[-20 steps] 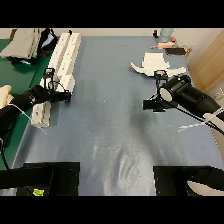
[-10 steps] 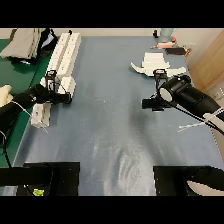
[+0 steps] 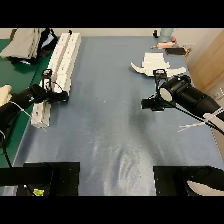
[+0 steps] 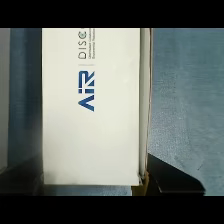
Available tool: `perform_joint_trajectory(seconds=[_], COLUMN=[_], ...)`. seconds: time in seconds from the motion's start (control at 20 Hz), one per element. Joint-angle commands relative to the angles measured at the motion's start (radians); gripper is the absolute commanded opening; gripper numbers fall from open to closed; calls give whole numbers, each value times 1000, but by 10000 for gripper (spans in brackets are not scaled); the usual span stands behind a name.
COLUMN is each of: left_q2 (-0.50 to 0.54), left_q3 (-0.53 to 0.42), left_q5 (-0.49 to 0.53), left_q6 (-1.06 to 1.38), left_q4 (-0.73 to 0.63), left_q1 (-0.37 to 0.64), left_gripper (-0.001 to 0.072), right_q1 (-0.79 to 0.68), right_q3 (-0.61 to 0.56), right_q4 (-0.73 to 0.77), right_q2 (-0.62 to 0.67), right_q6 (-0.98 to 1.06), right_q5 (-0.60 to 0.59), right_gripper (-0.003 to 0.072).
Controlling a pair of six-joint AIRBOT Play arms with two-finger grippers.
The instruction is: Fold the box.
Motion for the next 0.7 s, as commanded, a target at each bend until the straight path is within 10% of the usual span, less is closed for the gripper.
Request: perform_joint_trajectory(seconds=[0.0,0.65], left_q2=[0,-53], left_q3=[1,1], left_q5=[64,37], left_q6=[31,30], left_q4=[0,21], left_q1=[13,29], left_gripper=[461,461], right_q1=[0,0], right_q3=[0,0], right_q4=[2,22], right_q2=[0,0], right_q6=[0,-19], right_q5=[0,3], right_gripper=[3,3])
